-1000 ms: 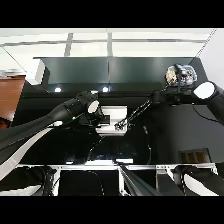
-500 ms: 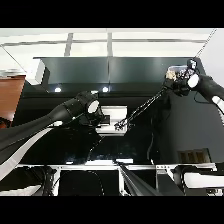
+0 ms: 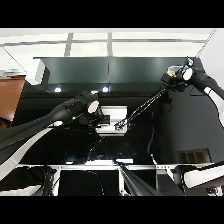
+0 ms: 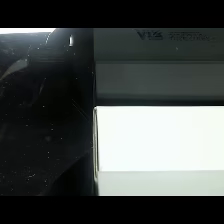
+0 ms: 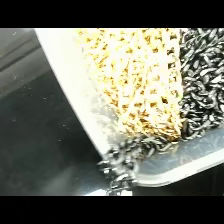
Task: Fold the box and place the chain.
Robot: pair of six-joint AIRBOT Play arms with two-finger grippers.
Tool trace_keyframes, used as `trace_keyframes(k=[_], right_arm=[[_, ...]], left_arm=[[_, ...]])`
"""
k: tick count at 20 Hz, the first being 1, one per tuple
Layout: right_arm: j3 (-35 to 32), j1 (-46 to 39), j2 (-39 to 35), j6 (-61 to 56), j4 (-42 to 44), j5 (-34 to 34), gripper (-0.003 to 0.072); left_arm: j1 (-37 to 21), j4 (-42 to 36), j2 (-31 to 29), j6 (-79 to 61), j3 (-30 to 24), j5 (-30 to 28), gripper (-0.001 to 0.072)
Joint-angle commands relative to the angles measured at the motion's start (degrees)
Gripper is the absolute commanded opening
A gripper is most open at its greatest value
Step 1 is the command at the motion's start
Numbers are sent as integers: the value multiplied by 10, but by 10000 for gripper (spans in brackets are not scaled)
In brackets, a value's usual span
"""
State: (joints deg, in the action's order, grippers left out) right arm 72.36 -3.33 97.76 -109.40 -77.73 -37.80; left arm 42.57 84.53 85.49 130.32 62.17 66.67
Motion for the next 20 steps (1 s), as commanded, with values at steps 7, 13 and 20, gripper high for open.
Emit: trace_keyframes(k=[7,13,20], right_arm=[[4,2,-90,134,-33,-114,21],[4,13,-328,294,89,-306,21],[3,71,-439,338,300,-418,21]], left_arm=[[-1,0,0,0,1,0,31],[-1,0,0,0,1,-1,31],[-1,0,0,0,1,-1,31]])
